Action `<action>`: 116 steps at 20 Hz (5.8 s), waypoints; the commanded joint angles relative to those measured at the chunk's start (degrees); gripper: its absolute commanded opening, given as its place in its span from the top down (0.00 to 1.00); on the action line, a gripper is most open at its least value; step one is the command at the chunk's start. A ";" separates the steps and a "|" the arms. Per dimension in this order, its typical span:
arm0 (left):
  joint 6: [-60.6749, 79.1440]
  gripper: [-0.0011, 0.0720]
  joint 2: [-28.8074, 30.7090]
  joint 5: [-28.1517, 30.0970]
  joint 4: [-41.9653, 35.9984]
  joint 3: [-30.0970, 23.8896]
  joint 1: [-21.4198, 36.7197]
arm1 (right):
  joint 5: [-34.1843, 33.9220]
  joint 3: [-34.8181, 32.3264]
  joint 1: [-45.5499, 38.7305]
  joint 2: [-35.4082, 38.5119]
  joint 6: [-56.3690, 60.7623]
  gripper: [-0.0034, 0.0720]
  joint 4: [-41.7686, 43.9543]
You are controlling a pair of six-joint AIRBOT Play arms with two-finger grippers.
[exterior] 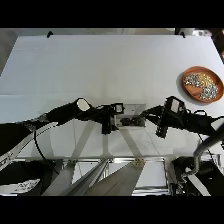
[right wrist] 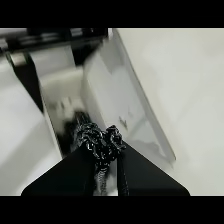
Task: Fold the box and place the chain.
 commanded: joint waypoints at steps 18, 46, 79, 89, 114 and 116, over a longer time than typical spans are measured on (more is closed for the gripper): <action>0.02 0.48 0.02 0.00 0.00 -0.02 0.02 | -0.22 -0.24 0.00 -1.81 4.13 0.94 9.53; 0.02 0.48 0.02 0.00 0.02 -0.02 0.02 | 7.69 8.74 3.39 -18.10 33.53 0.70 -14.43; 0.02 0.48 0.02 0.00 0.02 0.00 0.02 | -1.42 32.28 3.39 -30.84 39.39 0.76 -26.64; 0.02 0.48 0.02 0.00 0.02 -0.02 0.02 | 11.17 32.22 3.50 -36.06 14.75 0.94 -23.39; 0.02 0.48 0.02 0.00 0.00 -0.02 0.02 | 9.44 28.76 22.53 -33.90 11.72 0.54 -22.34; 0.02 0.48 0.02 -0.02 0.00 -0.02 0.02 | 9.49 28.76 22.64 -33.86 12.41 0.54 -22.25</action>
